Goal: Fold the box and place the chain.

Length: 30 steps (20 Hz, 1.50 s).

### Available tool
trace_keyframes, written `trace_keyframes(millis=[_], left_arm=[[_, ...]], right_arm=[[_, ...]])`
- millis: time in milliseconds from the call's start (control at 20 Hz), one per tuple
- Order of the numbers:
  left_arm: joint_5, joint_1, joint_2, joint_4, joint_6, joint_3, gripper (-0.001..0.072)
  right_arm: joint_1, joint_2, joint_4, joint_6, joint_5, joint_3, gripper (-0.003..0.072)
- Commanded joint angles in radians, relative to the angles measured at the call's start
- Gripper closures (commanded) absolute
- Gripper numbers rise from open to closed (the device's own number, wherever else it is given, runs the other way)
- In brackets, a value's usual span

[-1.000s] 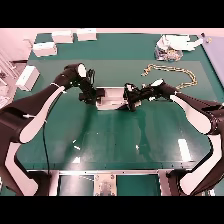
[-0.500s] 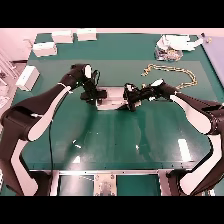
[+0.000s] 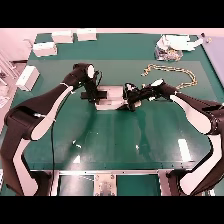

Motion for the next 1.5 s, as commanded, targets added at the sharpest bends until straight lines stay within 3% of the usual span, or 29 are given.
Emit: trace_keyframes(millis=[0, 150, 200, 250, 650, 700, 750, 800, 1100, 1250, 1450], left_arm=[[0.005, -0.003, -0.004, 0.008, 0.003, 0.001, 0.0689], [0.019, 0.0, -0.003, -0.014, 0.004, 0.002, 0.0688], [0.019, 0.005, -0.003, -0.039, 0.014, 0.002, 0.0596], [0.02, 0.012, -0.003, -0.079, 0.037, 0.001, 0.0439], [-0.016, 0.064, 0.047, -0.153, 0.118, 0.0, 0.044], [-0.034, 0.072, 0.061, -0.172, 0.138, 0.0, 0.0385], [-0.049, 0.08, 0.075, -0.194, 0.175, 0.0, 0.0233], [-0.068, 0.088, 0.095, -0.208, 0.211, 0.0, 0.0154], [-0.175, 0.202, 0.206, -0.206, 0.501, -0.004, 0.0156], [-0.16, 0.272, 0.22, -0.188, 0.82, -0.009, 0.0155], [-0.111, 0.326, 0.22, -0.19, 1.112, -0.124, 0.0157]], right_arm=[[-0.001, 0.0, -0.002, -0.002, -0.002, 0.0, 0.0208], [-0.001, 0.0, -0.002, -0.001, -0.002, 0.0, 0.0208], [-0.001, 0.0, -0.002, -0.001, -0.002, 0.0, 0.0208], [-0.001, 0.0, -0.002, -0.002, -0.002, 0.0, 0.0207], [-0.001, 0.0, -0.002, -0.001, -0.002, 0.0, 0.0208], [-0.001, 0.0, -0.002, -0.002, -0.002, 0.0, 0.0208], [-0.001, 0.0, -0.002, -0.002, -0.002, 0.0, 0.0208], [-0.001, 0.0, -0.002, -0.002, -0.002, 0.0, 0.0208], [-0.001, 0.0, -0.002, -0.001, -0.002, 0.0, 0.0208], [-0.001, 0.0, -0.002, -0.002, -0.002, 0.0, 0.0208], [-0.001, 0.0, -0.002, -0.001, -0.002, 0.0, 0.0207]])
